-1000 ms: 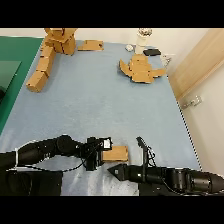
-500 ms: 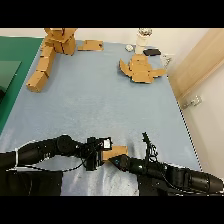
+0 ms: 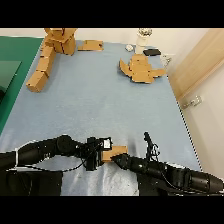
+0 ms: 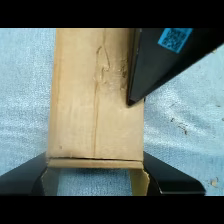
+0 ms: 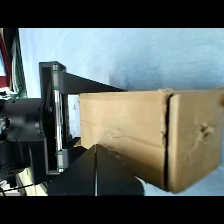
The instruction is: Fold the box.
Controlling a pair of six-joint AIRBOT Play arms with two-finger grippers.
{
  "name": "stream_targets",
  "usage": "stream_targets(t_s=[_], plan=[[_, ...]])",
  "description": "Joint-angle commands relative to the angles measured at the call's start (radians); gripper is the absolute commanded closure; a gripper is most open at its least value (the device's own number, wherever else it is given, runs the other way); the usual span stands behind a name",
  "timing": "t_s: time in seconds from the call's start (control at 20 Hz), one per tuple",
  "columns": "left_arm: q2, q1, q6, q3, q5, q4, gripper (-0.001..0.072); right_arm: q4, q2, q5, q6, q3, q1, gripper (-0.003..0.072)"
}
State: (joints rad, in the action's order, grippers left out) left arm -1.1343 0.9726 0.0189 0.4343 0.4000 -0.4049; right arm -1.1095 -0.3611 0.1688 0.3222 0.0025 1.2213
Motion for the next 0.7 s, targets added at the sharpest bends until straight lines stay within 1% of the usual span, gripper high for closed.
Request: stream_targets(t_s=[0.0, 0.25, 0.4, 0.55, 0.65], plan=[[0.0, -0.001, 0.0, 0.001, 0.0, 0.0, 0.0165, 0.015, -0.002, 0.049, -0.001, -0.001, 0.0, 0.0683], [0.0, -0.001, 0.0, 0.001, 0.0, 0.0, 0.0165, 0.033, -0.002, 0.079, -0.001, -0.001, 0.001, 0.0684], [0.0, -0.001, 0.0, 0.001, 0.0, 0.0, 0.0165, 0.06, 0.001, 0.077, -0.001, 0.006, 0.0, 0.0683], [0.0, -0.001, 0.0, 0.001, 0.0, 0.0, 0.0165, 0.153, 0.001, 0.085, -0.001, 0.072, 0.0, 0.0684], [0.0, -0.001, 0.0, 0.001, 0.0, 0.0, 0.0165, 0.23, 0.001, 0.167, -0.021, 0.141, 0.0, 0.0684]])
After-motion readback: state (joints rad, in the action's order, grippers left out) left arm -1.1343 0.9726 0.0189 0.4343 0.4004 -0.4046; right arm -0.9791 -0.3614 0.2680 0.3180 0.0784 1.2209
